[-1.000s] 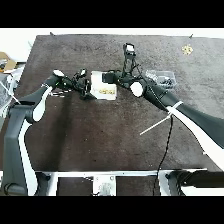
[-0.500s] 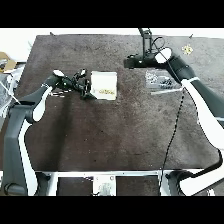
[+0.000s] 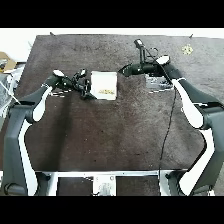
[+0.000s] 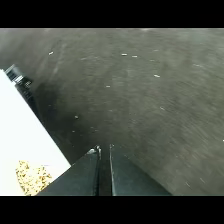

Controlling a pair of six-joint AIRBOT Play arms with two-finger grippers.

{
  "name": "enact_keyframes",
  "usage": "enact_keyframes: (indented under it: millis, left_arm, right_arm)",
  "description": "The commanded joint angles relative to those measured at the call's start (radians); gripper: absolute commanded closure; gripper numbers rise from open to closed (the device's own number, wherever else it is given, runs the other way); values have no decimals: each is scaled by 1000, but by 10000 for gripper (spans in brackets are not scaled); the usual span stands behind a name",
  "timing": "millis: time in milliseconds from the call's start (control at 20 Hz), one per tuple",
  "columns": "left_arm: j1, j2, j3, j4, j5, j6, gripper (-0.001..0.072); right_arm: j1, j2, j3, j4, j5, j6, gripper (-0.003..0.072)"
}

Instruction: Fold the box and place the chain.

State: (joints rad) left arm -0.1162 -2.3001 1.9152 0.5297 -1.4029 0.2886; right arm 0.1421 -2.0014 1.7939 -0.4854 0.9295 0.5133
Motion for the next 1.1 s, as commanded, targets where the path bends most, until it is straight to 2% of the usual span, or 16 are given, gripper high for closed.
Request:
enact_keyframes:
  millis: [0,150,400,600,850,900,950,1050]
  left_arm:
    - [1,0,0,0,0,0,243]
    - [1,0,0,0,0,0,243]
    - [1,0,0,0,0,0,242]
    - [1,0,0,0,0,0,243]
    - [1,0,0,0,0,0,243]
    - [1,0,0,0,0,0,243]
    - [1,0,0,0,0,0,243]
    - [1,0,0,0,0,0,243]
  right_arm:
    - [31,-24,5,42,80,-164,598]
    - [54,-23,5,42,169,-238,657]
    - [99,-14,5,18,253,-271,666]
    - [149,22,-10,-72,175,-276,681]
    - [185,132,-207,-58,-12,-414,679]
    - [192,138,-239,-31,-29,-475,565]
    - [197,139,-259,10,-28,-532,408]
    - [200,139,-271,61,-29,-574,408]
